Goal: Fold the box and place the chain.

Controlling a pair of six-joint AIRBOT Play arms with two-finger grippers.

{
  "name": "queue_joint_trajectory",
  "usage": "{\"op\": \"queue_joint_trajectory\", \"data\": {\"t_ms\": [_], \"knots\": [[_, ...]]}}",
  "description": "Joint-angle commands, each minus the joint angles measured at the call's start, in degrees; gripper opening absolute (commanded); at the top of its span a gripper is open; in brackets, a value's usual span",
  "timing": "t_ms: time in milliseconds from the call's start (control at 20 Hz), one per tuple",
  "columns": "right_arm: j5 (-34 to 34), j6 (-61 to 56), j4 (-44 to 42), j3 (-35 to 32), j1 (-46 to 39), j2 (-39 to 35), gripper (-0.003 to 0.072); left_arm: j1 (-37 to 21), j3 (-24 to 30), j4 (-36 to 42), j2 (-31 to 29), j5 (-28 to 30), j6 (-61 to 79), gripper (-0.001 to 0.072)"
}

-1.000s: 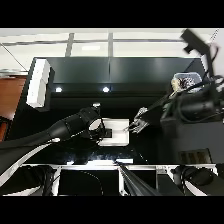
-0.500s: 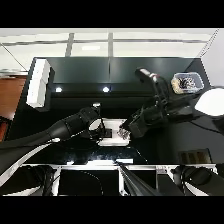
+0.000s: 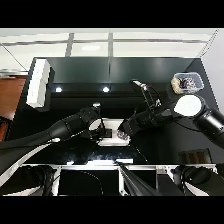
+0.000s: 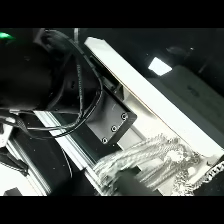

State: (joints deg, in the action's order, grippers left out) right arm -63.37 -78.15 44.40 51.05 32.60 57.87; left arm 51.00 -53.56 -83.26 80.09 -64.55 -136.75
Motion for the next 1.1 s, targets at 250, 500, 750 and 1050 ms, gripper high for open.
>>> {"op": "queue_joint_trajectory", "data": {"t_ms": [250, 500, 750, 1050], "knots": [[-7.8, 0.6, 19.8, -0.5, -19.1, -5.0, 0.0492, 0.0, 0.0, 0.0, 0.0, 0.0, 0.0, 0.0029], [15.8, -4.0, 30.8, -8.0, -27.9, -4.2, 0.0702, 0.0, 0.0, 0.0, 0.0, 0.0, 0.0, 0.0029], [31.7, -5.9, 31.3, -10.4, -25.4, 7.1, 0.0702, 0.0, 0.0, 0.0, 0.0, 0.0, 0.0, 0.0028], [40.9, -8.2, 32.8, -10.3, -22.6, 14.4, 0.0694, 0.0, 0.0, 0.0, 0.0, 0.0, 0.0, 0.0028]]}}
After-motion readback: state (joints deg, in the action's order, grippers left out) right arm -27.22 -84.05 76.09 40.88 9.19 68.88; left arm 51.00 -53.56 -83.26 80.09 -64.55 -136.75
